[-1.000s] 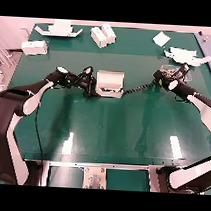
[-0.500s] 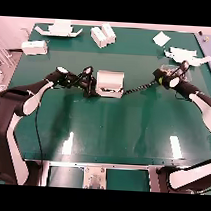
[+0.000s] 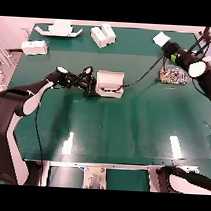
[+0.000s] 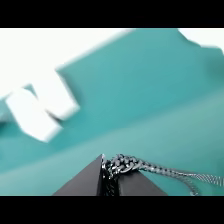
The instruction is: Fold the box and place the chain.
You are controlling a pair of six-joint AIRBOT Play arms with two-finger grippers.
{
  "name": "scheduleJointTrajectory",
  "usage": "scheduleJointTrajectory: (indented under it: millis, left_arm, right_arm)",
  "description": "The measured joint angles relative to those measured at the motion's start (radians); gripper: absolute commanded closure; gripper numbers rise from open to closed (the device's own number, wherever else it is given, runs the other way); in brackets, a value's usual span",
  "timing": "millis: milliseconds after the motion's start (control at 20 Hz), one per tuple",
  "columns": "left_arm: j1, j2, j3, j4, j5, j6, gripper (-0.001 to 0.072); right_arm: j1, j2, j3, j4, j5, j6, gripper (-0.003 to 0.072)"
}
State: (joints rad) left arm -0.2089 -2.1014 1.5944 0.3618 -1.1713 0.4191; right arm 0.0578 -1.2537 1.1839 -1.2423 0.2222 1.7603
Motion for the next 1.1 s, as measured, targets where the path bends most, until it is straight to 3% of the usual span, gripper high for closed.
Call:
scheduleJointTrajectory:
  millis: [400, 700, 1100]
  left_arm:
    - [0.0, 0.0, 0.0, 0.0, 0.0, 0.0, 0.0233]
    - [0.0, 0.0, 0.0, 0.0, 0.0, 0.0, 0.0233]
    - [0.0, 0.0, 0.0, 0.0, 0.0, 0.0, 0.0233]
  right_arm:
    - [0.198, 0.195, 0.043, -0.023, 0.007, -0.082, 0.068]
    - [0.338, 0.212, 0.065, -0.03, 0.013, -0.1, 0.068]
    - [0.396, 0.166, 0.072, -0.018, 0.005, -0.095, 0.068]
